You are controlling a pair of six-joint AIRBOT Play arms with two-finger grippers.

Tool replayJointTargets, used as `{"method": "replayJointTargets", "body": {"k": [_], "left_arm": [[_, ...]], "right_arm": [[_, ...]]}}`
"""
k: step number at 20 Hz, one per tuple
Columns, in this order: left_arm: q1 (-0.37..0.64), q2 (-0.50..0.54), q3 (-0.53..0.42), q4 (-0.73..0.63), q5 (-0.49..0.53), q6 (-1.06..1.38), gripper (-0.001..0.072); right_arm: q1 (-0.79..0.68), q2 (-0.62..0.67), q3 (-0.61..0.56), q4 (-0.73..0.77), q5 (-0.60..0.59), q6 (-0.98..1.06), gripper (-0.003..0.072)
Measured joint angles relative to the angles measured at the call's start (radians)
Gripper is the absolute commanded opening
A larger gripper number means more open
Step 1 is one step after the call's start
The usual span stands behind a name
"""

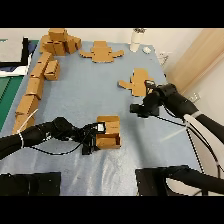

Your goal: Fold the box.

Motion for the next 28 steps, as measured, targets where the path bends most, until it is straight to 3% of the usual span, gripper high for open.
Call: {"method": "replayJointTargets", "body": {"k": [3, 6, 8, 11, 14, 18, 28], "left_arm": [[0.000, 0.000, 0.000, 0.000, 0.000, 0.000, 0.0450], [0.000, 0.000, 0.000, 0.000, 0.000, 0.000, 0.0450], [0.000, 0.000, 0.000, 0.000, 0.000, 0.000, 0.0450], [0.000, 0.000, 0.000, 0.000, 0.000, 0.000, 0.0450], [0.000, 0.000, 0.000, 0.000, 0.000, 0.000, 0.0450], [0.000, 0.000, 0.000, 0.000, 0.000, 0.000, 0.0450], [0.000, 0.000, 0.000, 0.000, 0.000, 0.000, 0.0450]], "right_arm": [[-0.068, -0.106, 0.003, 0.363, 0.041, -0.392, 0.0000], [-0.095, -0.178, 0.022, 0.690, -0.069, -0.825, 0.0000], [-0.102, -0.192, 0.028, 0.841, -0.180, -1.035, 0.0001], [-0.105, -0.185, 0.014, 0.950, -0.292, -1.194, 0.0003], [-0.087, -0.146, -0.029, 0.988, -0.332, -1.263, 0.0003], [-0.021, -0.059, -0.111, 0.950, -0.285, -1.297, 0.0003], [0.269, 0.238, -0.318, 0.690, 0.117, -1.263, 0.0004]]}}
